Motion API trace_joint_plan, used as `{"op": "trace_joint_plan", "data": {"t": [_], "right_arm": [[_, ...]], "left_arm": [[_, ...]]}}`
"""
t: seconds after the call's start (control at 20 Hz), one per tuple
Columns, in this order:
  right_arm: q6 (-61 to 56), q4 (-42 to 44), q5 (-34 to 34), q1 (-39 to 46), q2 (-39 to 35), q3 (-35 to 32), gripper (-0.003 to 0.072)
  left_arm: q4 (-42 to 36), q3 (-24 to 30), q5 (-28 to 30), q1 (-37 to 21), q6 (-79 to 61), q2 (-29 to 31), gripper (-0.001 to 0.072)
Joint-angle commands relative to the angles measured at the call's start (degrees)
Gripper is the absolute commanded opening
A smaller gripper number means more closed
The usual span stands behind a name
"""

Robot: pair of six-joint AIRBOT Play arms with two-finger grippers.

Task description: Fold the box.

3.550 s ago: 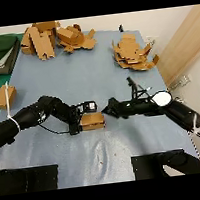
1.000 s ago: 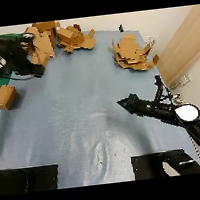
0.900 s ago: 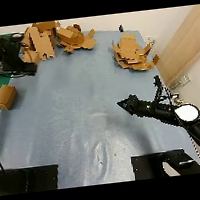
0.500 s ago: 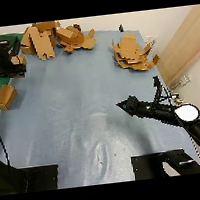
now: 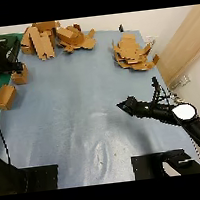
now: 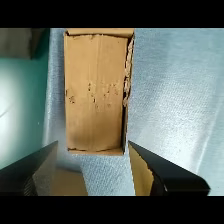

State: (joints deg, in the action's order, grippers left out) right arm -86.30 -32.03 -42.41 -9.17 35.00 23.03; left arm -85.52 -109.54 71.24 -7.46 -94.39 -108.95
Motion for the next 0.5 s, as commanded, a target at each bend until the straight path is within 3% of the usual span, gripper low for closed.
{"op": "trace_joint_plan", "data": {"t": [0.0,0.1,0.15,0.3,0.35,0.45], "right_arm": [[0.5,-0.4,-0.2,0.0,0.5,0.0,0.0005],[2.6,-0.6,-0.2,0.0,0.5,0.0,0.0006],[4.5,-1.4,-0.2,0.0,0.5,0.0,0.0006],[6.0,-3.8,-0.2,0.0,0.7,0.0,0.0007],[6.0,-3.8,-0.2,0.0,0.7,0.0,0.0007],[5.9,-3.8,-0.2,0.0,0.7,0.0,0.0007]], "left_arm": [[-2.8,-4.3,5.8,-0.1,3.0,0.2,0.0670],[-10.3,-7.2,9.3,0.3,4.1,0.7,0.0667],[-16.6,-7.6,11.0,0.7,4.0,1.3,0.0585],[-35.1,-7.1,18.3,4.2,-1.3,3.1,0.0064],[-37.6,-7.0,21.0,6.3,-2.6,3.5,0.0015],[-37.5,-6.3,22.9,11.6,-2.7,4.8,0.0014]]}}
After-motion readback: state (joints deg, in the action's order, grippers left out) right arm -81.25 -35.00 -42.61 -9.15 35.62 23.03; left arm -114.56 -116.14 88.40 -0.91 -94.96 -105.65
